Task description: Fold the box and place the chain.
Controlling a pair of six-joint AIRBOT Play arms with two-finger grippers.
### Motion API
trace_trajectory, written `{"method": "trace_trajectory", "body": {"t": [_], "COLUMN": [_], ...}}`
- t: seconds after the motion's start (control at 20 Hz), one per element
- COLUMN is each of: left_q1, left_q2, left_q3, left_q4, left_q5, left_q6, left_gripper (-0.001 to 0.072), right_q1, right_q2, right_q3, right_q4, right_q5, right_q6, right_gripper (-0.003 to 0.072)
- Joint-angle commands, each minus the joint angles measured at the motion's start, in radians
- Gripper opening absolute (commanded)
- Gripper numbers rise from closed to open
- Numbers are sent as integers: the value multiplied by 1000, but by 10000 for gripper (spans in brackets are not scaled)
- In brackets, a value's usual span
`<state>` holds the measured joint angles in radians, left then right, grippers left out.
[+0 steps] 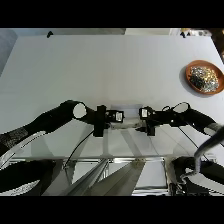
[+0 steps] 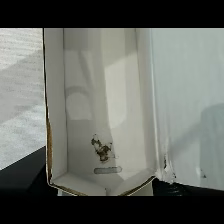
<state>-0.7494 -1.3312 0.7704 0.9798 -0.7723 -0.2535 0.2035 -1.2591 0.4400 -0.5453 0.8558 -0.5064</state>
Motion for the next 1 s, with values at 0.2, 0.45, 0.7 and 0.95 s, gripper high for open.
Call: {"method": "trace_trajectory", "body": {"t": [0.2, 0.45, 0.7, 0.95], "left_q1": [-46, -73, -75, -75], "left_q2": [-12, -35, -37, -32], "left_q3": [0, 0, 0, 0], "left_q4": [-27, -67, -65, -65], "left_q5": [83, 122, 111, 77], "left_q6": [-1, -1, -24, -26], "left_gripper": [133, 154, 499, 416], "right_q1": [0, 0, 0, 0], "right_q2": [1, 1, 1, 1], "right_q3": [0, 0, 0, 0], "right_q4": [0, 0, 0, 0], "right_q5": [0, 0, 0, 0], "right_q6": [0, 0, 0, 0], "right_gripper": [458, 458, 458, 458]}}
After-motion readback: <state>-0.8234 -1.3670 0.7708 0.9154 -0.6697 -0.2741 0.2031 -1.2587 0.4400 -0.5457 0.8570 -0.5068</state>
